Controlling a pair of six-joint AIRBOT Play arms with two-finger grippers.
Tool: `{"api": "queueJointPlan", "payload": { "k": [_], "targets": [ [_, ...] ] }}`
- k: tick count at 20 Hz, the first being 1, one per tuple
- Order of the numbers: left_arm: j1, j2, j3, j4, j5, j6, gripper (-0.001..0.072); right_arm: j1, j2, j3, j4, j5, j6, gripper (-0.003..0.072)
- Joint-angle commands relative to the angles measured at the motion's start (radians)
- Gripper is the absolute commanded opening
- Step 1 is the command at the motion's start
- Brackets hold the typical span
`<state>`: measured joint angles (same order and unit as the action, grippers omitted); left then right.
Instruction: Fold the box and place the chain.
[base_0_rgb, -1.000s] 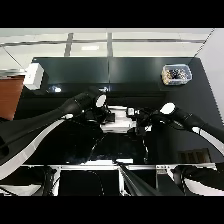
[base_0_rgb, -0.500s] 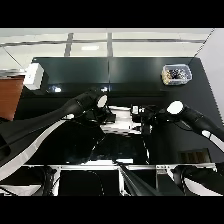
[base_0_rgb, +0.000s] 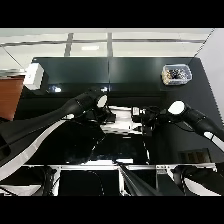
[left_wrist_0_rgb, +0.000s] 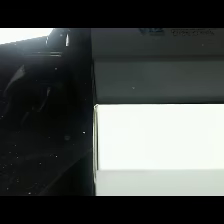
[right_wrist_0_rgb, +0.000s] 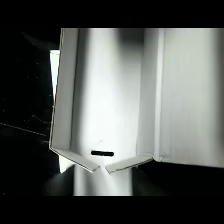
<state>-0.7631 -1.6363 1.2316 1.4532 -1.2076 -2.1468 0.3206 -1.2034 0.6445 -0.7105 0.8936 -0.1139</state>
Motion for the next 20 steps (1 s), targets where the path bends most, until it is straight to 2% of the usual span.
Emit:
{"api": "queueJointPlan", "payload": {
  "k": [1, 4, 8, 9, 10, 11, 12, 13, 14, 16, 20],
  "targets": [
    [0.000, -0.001, 0.000, 0.000, 0.002, 0.000, 0.0025, 0.000, -0.016, 0.000, 0.076, 0.016, 0.002, 0.0162],
    [0.000, -0.001, 0.000, 0.000, 0.002, 0.000, 0.0025, 0.002, -0.035, 0.000, 0.168, 0.005, 0.002, 0.0159],
    [0.000, -0.001, 0.000, 0.000, 0.003, 0.000, 0.0025, 0.072, -0.072, 0.000, 0.189, -0.068, 0.010, 0.0171],
    [0.000, -0.001, 0.000, 0.000, 0.002, 0.000, 0.0025, 0.082, -0.077, 0.000, 0.190, -0.088, 0.038, 0.0360],
    [0.000, -0.001, 0.000, 0.000, 0.002, 0.000, 0.0025, 0.081, -0.077, 0.000, 0.188, -0.098, 0.070, 0.0430],
    [0.000, -0.001, 0.000, -0.001, 0.002, 0.000, 0.0026, 0.071, -0.075, 0.000, 0.182, -0.091, 0.097, 0.0180],
    [0.000, -0.001, 0.000, -0.003, 0.003, 0.000, 0.0026, 0.060, -0.075, 0.000, 0.183, -0.084, 0.130, 0.0263],
    [0.000, -0.001, 0.000, -0.003, 0.003, 0.000, 0.0025, 0.050, -0.074, 0.000, 0.180, -0.068, 0.159, 0.0310],
    [0.000, -0.001, 0.000, -0.003, 0.003, 0.000, 0.0026, 0.038, -0.066, 0.001, 0.174, -0.039, 0.189, 0.0120],
    [0.000, -0.001, 0.000, -0.004, -0.002, -0.001, 0.0026, 0.000, -0.026, 0.002, 0.143, 0.014, 0.325, 0.0006],
    [0.004, -0.001, 0.005, -0.044, 0.000, -0.063, 0.0024, -0.202, 0.126, 0.034, -0.045, 0.181, 0.739, 0.0010]
  ]
}}
